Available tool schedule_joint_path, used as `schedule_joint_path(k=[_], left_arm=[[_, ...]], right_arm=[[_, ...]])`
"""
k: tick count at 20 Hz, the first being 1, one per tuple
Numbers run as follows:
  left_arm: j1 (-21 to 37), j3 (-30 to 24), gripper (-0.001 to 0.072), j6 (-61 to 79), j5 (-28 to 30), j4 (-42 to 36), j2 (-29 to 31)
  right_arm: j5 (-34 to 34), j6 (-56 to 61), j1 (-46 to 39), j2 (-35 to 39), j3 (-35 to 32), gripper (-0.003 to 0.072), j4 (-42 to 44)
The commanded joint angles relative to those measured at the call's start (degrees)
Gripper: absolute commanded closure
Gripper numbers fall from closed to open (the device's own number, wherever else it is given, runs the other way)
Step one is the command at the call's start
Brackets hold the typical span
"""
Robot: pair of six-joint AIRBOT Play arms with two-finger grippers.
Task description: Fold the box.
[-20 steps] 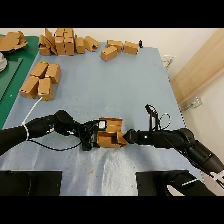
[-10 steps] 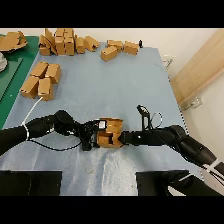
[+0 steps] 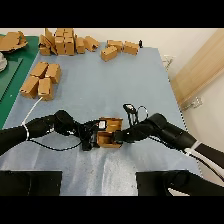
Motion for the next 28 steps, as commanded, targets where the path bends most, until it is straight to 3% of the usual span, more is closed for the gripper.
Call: schedule_joint_path(k=[1,5,12,16,20,24,25,26,27,28], left_arm=[[0.07,0.07,0.029,0.02,0.02,0.02,0.0],[0.07,0.07,0.029,0.02,0.02,0.02,0.0],[0.07,0.07,0.029,0.02,0.02,0.02,0.0],[0.07,0.07,0.029,0.02,0.02,0.02,0.0],[0.07,0.07,0.029,0.02,0.04,0.02,0.0],[0.07,0.07,0.029,0.02,0.02,0.02,0.0],[0.07,0.07,0.029,0.02,0.02,0.02,0.0],[0.07,0.07,0.029,0.02,0.02,0.02,0.0],[0.07,0.07,0.029,0.02,0.04,0.02,0.0],[0.07,0.07,0.029,0.02,0.02,0.02,0.0]], right_arm=[[-7.85,11.85,3.82,-4.2,5.49,0.0328,-9.68],[-15.61,22.29,8.33,-8.72,11.37,0.033,-13.44],[-18.8,27.54,11.26,-17.07,17.77,0.0332,-14.27],[-20.06,28.3,11.34,-17.92,17.77,0.0413,-14.27],[-21.31,28.24,11.32,-17.97,17.75,0.0681,-16.68],[-21.11,28.15,11.32,-17.97,17.75,0.0682,-17.07],[-20.96,27.69,11.32,-17.97,17.77,0.068,-17.05],[-20.98,27.69,11.32,-17.97,17.75,0.0579,-17.05],[-20.98,27.71,11.32,-17.94,17.77,0.038,-17.05],[-21.0,27.71,11.32,-17.94,17.77,0.0283,-17.05]])
